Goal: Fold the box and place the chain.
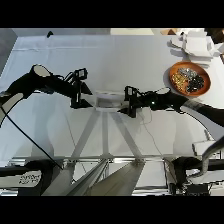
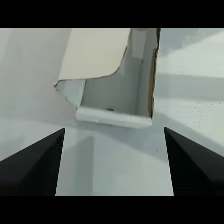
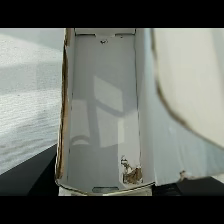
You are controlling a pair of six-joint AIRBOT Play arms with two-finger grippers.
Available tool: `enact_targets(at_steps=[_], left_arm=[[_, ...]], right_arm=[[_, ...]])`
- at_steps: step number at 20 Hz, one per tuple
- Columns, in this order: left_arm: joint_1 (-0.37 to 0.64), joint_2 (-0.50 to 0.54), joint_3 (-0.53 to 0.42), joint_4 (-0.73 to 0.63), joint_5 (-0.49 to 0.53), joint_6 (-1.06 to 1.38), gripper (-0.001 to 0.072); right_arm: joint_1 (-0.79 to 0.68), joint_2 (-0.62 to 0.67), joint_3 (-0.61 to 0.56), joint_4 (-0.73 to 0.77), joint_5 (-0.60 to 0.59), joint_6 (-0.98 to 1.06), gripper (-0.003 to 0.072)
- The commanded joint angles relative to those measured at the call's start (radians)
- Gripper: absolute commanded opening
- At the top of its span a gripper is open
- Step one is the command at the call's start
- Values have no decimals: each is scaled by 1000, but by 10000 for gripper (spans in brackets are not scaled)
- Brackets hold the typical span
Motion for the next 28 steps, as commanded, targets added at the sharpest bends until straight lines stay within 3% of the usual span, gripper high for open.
enact_targets(at_steps=[1, 11, 19, 28], left_arm=[[13, -66, -3, -64, 5, 207, 704], [13, -167, -3, -103, 14, 348, 703], [13, -167, -3, -185, -26, 396, 702], [5, -198, -3, -167, -3, 390, 700]], right_arm=[[0, 0, 1, 0, 0, 0, 498], [0, 0, 1, 0, 0, 0, 498], [0, 0, 1, 0, 0, 0, 498], [0, 0, 1, 0, 0, 0, 498]])
